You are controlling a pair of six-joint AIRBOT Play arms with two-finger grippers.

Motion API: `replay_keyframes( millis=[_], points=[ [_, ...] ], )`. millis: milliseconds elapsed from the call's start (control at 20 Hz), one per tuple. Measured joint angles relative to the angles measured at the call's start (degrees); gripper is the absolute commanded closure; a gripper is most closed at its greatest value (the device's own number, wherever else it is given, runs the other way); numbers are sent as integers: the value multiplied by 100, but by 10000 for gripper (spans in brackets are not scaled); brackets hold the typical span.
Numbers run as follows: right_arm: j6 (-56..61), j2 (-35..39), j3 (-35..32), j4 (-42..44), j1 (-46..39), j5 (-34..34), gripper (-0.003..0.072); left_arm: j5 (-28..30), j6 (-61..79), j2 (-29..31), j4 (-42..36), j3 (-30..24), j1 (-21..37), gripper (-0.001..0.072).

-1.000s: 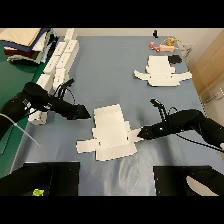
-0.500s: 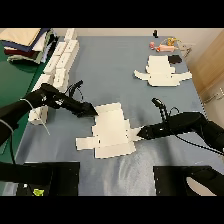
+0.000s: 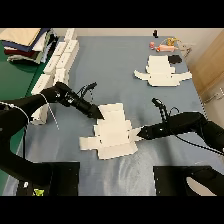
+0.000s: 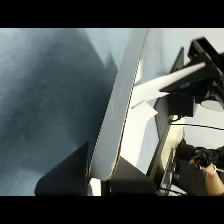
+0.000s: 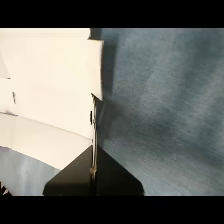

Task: Fold the box.

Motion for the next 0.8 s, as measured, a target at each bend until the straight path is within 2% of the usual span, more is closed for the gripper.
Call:
replay_keyframes(
  millis=[300, 650, 700, 800],
  points=[
    [0, -4, 2, 2, 0, 20, 682, -455, 210, -48, 160, 76, -44, 590],
    [31, -4, 2, 9, 0, 46, 682, -564, 295, -55, 205, 87, -57, 598],
    [39, -4, 2, 11, 0, 46, 683, -555, 310, -55, 203, 87, -59, 702],
    [39, -4, 2, 9, 0, 46, 682, -568, 387, -55, 177, 87, -63, 695]
  ],
)
